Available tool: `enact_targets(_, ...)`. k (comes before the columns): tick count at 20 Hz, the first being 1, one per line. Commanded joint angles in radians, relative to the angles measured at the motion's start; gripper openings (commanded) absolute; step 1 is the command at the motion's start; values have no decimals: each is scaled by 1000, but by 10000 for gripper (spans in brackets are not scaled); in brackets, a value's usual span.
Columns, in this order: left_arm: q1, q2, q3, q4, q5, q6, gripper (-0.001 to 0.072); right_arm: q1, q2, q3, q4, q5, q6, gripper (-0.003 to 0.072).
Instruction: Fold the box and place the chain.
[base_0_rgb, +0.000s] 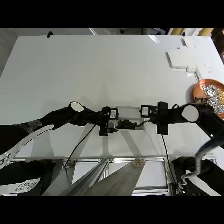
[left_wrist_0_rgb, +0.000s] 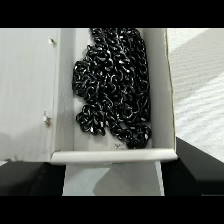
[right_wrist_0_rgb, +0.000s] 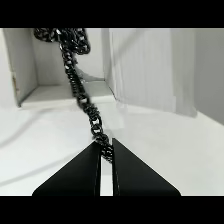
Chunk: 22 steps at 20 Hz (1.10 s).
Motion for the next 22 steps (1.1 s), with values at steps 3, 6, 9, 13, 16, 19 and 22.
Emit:
enact_targets(3, 0, 0, 0, 0, 0, 0, 271, 1, 149, -1, 349, 79, 98, 19)
enact_targets(6, 0, 0, 0, 0, 0, 0, 271, 16, 145, -34, 647, -40, 87, 19)
enact_targets(9, 0, 0, 0, 0, 0, 0, 271, 126, 132, -77, 648, -220, 87, 19)
enact_targets(13, 0, 0, 0, 0, 0, 0, 271, 259, 48, -84, 645, -351, 89, 69)
enact_targets(16, 0, 0, 0, 0, 0, 0, 271, 277, -23, -82, 643, -405, 99, 211)
enact_targets(19, 0, 0, 0, 0, 0, 0, 271, 276, 27, -29, 513, -333, 152, 206)
enact_targets(22, 0, 0, 0, 0, 0, 0, 271, 275, 121, 49, 164, -252, 287, 206)
